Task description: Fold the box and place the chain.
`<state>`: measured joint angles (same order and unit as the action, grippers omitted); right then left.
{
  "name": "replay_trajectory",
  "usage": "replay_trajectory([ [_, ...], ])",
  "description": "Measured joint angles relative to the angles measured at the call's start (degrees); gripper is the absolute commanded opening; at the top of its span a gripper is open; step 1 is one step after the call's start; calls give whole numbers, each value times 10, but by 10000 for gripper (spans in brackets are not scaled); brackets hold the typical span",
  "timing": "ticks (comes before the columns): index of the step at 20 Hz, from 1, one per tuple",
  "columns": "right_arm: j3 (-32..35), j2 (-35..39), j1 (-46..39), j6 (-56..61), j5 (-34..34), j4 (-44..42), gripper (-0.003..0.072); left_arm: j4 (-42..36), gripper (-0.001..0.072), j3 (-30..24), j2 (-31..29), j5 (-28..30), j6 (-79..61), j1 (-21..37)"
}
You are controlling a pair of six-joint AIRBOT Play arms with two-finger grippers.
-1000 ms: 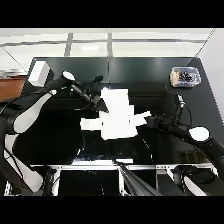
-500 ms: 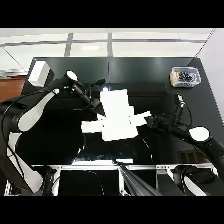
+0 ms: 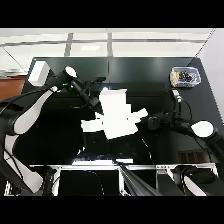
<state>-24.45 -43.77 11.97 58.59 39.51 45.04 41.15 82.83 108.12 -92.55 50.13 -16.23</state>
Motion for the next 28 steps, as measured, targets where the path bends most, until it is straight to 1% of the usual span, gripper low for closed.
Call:
replay_trajectory([
  [2,-42,0,-3,-20,61,81,708,-2,24,-44,-51,35,-34,-5],
  [4,-65,0,-3,-44,94,125,708,-16,26,-120,-125,110,-98,-12],
  [7,-82,0,-3,-66,113,154,706,-31,26,-234,-228,254,-229,-29],
  [8,-84,0,-3,-74,116,158,707,-33,27,-262,-251,294,-288,-36],
  [10,-87,0,4,-110,123,163,706,-28,27,-295,-275,348,-384,-53],
  [14,-89,0,39,-235,129,165,707,9,28,-320,-276,429,-474,-93],
  [17,-85,-5,68,-307,127,163,707,33,28,-325,-266,456,-499,-111],
  [22,-72,-43,100,-401,112,126,706,48,27,-328,-247,473,-513,-121],
  [28,-68,-111,109,-491,98,106,706,49,28,-328,-238,480,-518,-123],
])
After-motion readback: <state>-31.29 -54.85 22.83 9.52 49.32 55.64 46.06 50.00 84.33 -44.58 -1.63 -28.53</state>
